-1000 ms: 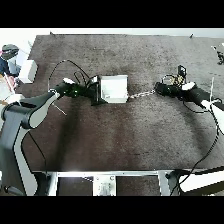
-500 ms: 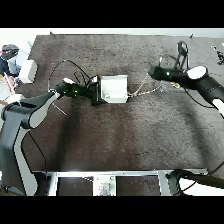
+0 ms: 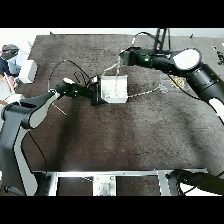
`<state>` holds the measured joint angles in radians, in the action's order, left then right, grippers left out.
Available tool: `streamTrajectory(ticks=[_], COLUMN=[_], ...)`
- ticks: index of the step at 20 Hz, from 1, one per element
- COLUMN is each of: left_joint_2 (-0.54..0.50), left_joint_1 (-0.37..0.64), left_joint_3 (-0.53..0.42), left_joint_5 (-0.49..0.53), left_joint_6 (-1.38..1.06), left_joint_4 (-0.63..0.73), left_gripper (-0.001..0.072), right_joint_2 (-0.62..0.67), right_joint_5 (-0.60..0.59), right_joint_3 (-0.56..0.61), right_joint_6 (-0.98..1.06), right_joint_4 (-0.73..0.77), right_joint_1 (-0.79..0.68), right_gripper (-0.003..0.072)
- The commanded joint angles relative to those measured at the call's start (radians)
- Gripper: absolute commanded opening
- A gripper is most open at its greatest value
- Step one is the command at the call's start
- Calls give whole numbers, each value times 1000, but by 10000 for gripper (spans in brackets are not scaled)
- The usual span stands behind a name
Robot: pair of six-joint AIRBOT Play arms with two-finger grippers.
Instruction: Fold the box and place the chain.
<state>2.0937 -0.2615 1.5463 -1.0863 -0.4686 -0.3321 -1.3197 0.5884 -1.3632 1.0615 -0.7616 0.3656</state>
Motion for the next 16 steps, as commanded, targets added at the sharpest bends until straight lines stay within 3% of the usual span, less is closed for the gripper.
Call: streamTrajectory(ticks=[1, 6, 16], left_joint_2=[0, 0, 0], left_joint_1=[0, 0, 0], left_joint_3=[0, 0, 0], left_joint_5=[0, 0, 0], left_joint_6=[0, 0, 0], left_joint_4=[0, 0, 0], left_gripper=[285, 285, 285], right_joint_2=[-22, -44, 98], right_joint_5=[2, 6, -27], right_joint_3=[-10, -10, -12], right_joint_6=[-3, -4, -48], right_joint_4=[-4, -24, -46], right_joint_1=[55, 59, 59], right_gripper=[11, 11, 11])
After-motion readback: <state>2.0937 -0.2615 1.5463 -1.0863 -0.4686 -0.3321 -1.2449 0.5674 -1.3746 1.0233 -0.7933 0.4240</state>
